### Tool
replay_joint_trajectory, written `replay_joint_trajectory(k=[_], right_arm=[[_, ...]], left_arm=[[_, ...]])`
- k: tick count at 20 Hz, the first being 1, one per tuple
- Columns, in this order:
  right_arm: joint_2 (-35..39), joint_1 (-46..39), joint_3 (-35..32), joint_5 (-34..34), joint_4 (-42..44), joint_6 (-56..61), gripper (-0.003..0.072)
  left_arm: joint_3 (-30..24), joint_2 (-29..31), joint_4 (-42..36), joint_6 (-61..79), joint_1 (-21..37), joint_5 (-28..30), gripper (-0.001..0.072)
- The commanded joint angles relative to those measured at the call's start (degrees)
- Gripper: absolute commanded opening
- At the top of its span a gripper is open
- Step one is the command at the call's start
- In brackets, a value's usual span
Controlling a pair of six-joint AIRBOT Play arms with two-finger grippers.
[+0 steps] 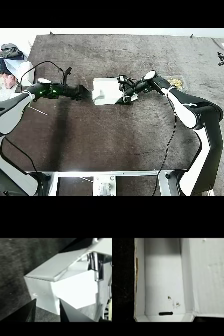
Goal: Fold the box and place the chain.
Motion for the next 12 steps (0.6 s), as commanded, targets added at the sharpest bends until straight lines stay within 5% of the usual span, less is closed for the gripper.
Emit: replay_joint_trajectory(k=[1, 12], right_arm=[[-0.02, 0.07, 0.04, 0.00, 0.02, 0.02, 0.0416], [-0.02, 0.07, 0.04, 0.02, 0.00, 0.02, 0.0416]], left_arm=[[0.13, 1.27, 1.46, 0.15, -1.36, 0.83, 0.0311], [0.42, 5.22, 7.37, -6.36, -5.44, 7.10, 0.0313]])
